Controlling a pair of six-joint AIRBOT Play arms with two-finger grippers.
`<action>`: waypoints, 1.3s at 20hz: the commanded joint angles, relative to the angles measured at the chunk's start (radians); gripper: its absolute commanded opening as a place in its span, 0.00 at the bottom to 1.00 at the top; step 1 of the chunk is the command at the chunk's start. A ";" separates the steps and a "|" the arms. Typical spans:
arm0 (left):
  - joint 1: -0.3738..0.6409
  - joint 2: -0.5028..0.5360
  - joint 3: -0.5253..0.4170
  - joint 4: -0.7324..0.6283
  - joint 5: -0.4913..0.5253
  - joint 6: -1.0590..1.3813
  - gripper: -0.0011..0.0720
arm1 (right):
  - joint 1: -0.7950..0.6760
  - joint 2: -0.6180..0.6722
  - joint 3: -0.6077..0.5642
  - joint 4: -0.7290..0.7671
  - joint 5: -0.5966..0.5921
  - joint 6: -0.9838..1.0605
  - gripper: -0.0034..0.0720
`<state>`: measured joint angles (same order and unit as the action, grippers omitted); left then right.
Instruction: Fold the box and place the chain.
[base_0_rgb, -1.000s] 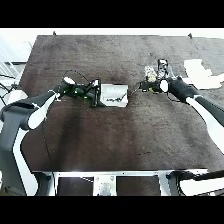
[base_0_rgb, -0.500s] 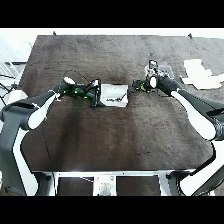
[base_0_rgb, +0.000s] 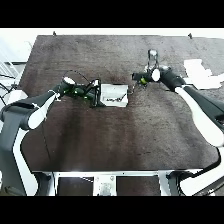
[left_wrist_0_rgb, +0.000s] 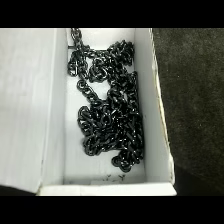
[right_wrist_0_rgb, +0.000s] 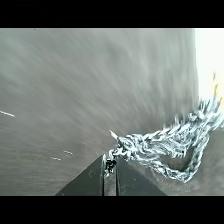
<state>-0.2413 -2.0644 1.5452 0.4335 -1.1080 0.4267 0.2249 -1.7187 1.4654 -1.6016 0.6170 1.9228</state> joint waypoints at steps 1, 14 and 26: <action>0.001 0.000 0.000 0.000 0.000 0.000 0.49 | 0.029 0.184 0.005 -0.051 0.043 -0.063 0.07; 0.001 0.000 0.000 0.000 0.000 0.000 0.49 | 0.267 0.539 0.005 -0.200 0.230 -0.076 0.07; 0.001 0.000 0.000 0.000 0.000 0.000 0.49 | 0.375 0.559 -0.068 -0.218 0.289 -0.012 0.07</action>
<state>-0.2413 -2.0644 1.5452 0.4335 -1.1084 0.4267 0.5896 -1.1564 1.4212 -1.8179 0.9009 1.8893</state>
